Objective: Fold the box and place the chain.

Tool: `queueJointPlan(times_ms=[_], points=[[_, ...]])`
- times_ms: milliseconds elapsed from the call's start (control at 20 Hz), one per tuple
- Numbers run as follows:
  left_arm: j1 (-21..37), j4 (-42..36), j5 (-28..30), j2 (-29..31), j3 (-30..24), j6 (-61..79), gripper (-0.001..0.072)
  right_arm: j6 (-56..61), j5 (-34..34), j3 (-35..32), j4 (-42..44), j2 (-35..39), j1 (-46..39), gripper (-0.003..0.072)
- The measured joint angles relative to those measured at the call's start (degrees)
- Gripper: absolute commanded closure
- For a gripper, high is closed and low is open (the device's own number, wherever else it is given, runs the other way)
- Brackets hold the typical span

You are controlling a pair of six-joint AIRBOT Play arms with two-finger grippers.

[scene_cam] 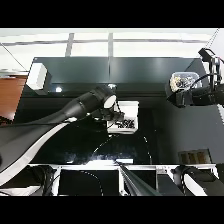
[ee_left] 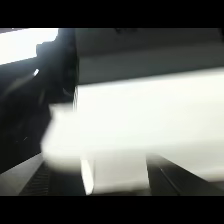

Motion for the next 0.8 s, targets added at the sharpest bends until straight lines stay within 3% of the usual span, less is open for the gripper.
queueJointPlan(times_ms=[150,350,450,600,650,700,800], points=[[2.0,2.1,-2.1,6.2,-1.7,11.0,0.0077,0.0,0.2,0.0,-1.0,0.0,-0.1,0.0268],[11.5,3.3,-1.1,15.1,-10.1,22.3,0.0078,0.7,0.1,0.0,-4.6,0.0,-0.2,0.0268],[18.7,-6.0,3.5,18.1,-16.5,32.9,0.0078,1.4,0.1,0.0,-5.9,0.0,-0.2,0.0268],[27.7,-30.6,9.1,19.1,-26.4,58.8,0.0074,2.0,0.1,0.0,-6.8,0.0,-0.2,0.0269],[29.6,-37.1,10.2,18.7,-28.8,67.7,0.0062,2.1,0.1,0.0,-7.0,0.0,-0.2,0.0268],[30.7,-41.6,11.1,18.1,-30.5,75.6,-0.0007,2.2,0.1,0.0,-7.3,0.0,-0.2,0.0268],[31.6,-47.4,11.7,16.7,-32.7,92.3,-0.0007,2.4,0.1,0.0,-7.9,0.0,-0.2,0.0268]])
